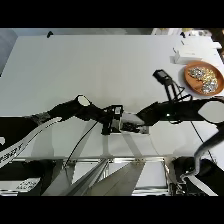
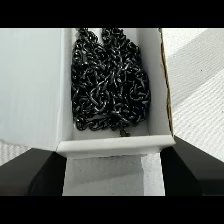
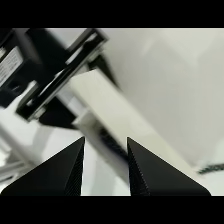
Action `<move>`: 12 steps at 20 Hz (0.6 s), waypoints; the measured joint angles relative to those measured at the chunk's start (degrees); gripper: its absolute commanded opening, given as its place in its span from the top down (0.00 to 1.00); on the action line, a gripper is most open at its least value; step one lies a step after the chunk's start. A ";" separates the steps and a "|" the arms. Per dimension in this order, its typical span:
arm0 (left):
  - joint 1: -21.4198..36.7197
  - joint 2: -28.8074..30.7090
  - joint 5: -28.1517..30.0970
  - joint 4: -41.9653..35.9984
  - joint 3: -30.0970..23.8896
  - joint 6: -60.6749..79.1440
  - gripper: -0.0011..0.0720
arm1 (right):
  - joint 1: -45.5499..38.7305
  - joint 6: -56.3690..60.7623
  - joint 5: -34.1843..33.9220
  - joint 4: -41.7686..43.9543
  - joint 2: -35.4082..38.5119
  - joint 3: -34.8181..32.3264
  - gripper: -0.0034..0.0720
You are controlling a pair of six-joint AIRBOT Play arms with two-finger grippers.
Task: Fold the box and place the chain.
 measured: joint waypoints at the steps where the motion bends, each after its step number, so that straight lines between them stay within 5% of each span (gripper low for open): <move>1: 0.00 0.00 -0.02 -0.02 0.00 0.00 0.70 | -1.99 1.60 0.28 -2.82 0.76 0.35 0.57; 9: 0.00 0.02 -0.02 0.00 0.00 0.00 0.70 | -15.43 13.68 1.97 -27.12 -2.34 0.66 0.56; 12: 0.00 0.02 0.00 0.00 0.00 0.00 0.70 | -16.96 14.78 0.90 -29.68 -6.51 -0.66 0.41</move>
